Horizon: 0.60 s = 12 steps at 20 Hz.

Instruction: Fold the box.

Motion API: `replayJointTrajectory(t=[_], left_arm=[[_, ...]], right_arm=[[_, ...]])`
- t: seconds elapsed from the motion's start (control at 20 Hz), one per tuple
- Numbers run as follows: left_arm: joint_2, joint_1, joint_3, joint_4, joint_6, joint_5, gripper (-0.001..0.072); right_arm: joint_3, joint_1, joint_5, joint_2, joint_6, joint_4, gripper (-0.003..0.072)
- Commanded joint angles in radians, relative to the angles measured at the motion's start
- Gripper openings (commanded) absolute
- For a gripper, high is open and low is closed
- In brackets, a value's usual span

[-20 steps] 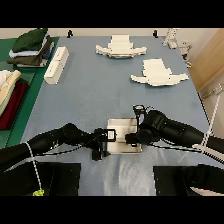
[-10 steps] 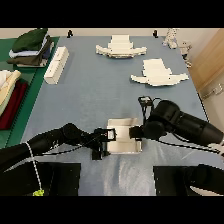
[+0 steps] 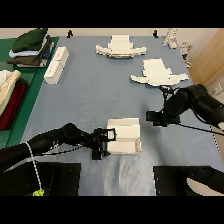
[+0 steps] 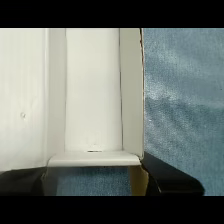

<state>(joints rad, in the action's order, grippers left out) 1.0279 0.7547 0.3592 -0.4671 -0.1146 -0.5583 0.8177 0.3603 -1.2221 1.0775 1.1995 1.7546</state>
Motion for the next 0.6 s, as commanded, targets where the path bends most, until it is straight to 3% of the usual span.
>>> replayJointTrajectory(t=[0.0,0.1,0.2,0.4,0.55], left_arm=[[-0.001,0.0,0.0,-0.001,0.0,0.0,0.0439],[-0.001,0.0,0.0,0.0,0.0,0.0,0.0439],[-0.001,0.0,0.0,0.0,0.0,0.0,0.0438],[-0.001,0.0,0.0,0.0,0.0,0.0,0.0439],[-0.001,0.0,0.0,0.0,0.0,0.0,0.0439]], right_arm=[[-0.006,-0.219,0.072,0.176,0.461,0.565,0.0001],[0.009,-0.255,-0.014,0.293,0.65,0.818,0.0001],[0.037,-0.243,-0.128,0.371,0.765,0.937,0.0],[0.05,-0.168,-0.252,0.381,0.918,0.935,0.0],[0.048,-0.095,-0.298,0.344,0.949,0.843,0.0]])
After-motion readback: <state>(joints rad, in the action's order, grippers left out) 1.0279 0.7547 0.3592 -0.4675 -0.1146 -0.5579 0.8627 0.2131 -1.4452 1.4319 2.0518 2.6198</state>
